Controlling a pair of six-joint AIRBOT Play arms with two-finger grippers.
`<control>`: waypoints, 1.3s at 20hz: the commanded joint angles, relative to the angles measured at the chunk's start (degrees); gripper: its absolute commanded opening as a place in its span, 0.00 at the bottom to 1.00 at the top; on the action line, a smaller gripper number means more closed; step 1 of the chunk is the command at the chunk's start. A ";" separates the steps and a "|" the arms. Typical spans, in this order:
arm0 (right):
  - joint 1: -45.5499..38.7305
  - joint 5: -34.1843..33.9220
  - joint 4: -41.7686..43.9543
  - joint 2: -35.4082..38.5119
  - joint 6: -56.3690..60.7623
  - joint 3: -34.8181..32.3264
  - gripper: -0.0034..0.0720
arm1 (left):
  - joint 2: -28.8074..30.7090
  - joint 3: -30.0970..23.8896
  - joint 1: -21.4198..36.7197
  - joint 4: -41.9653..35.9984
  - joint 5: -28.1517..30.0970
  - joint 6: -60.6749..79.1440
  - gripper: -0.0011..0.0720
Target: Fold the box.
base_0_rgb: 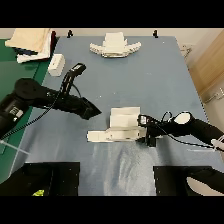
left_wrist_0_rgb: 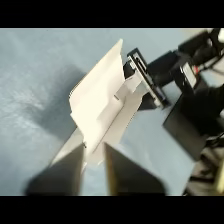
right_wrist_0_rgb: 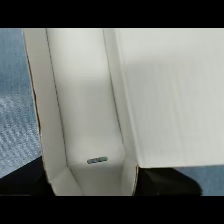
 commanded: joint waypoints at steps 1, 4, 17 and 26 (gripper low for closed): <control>0.02 0.02 0.02 -0.02 0.00 0.02 0.72 | 4.42 -0.55 1.79 3.67 -2.73 12.61 0.95; 0.02 0.00 0.02 -0.02 -0.02 0.02 0.72 | 4.35 -2.27 2.95 5.31 -5.14 25.86 0.95; 0.02 0.02 0.02 -0.02 0.00 0.02 0.72 | -11.02 -19.58 -9.11 -10.38 17.53 58.90 0.95; 0.02 0.00 0.02 -0.02 0.00 0.02 0.72 | -17.42 -16.65 -11.69 -14.93 17.35 59.45 0.71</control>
